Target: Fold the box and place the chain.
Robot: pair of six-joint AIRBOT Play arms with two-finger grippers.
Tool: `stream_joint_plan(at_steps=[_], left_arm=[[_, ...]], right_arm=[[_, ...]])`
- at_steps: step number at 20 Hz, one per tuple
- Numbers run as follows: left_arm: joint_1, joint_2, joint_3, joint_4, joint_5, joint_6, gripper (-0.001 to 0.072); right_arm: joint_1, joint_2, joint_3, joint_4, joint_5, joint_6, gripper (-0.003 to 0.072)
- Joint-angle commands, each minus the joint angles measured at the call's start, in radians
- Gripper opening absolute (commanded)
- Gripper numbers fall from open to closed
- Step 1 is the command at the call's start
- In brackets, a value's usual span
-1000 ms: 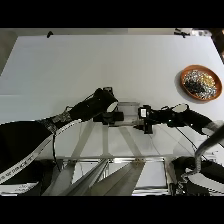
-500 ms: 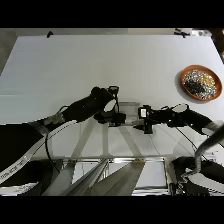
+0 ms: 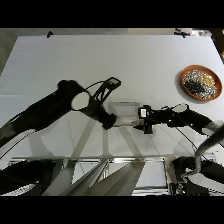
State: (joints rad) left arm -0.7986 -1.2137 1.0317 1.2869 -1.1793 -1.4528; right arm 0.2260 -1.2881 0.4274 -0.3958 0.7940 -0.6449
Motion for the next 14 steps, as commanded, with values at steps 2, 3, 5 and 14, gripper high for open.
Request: stream_joint_plan(at_steps=[2,3,5,14], left_arm=[[0.100,0.187,-0.280,-0.250,0.117,0.940,0.0700],[0.124,0.190,-0.332,-0.338,0.179,1.106,0.0700],[0.165,0.150,-0.388,-0.492,0.312,1.310,0.0702],[0.227,-0.127,-0.389,-0.629,0.450,1.595,0.0716]], right_arm=[[0.000,0.000,0.000,0.000,0.000,0.000,0.0463],[0.000,0.000,0.000,0.000,0.000,0.000,0.0463],[0.000,0.000,0.000,0.000,0.000,0.000,0.0463],[0.000,0.000,0.000,0.000,0.000,0.000,0.0463]])
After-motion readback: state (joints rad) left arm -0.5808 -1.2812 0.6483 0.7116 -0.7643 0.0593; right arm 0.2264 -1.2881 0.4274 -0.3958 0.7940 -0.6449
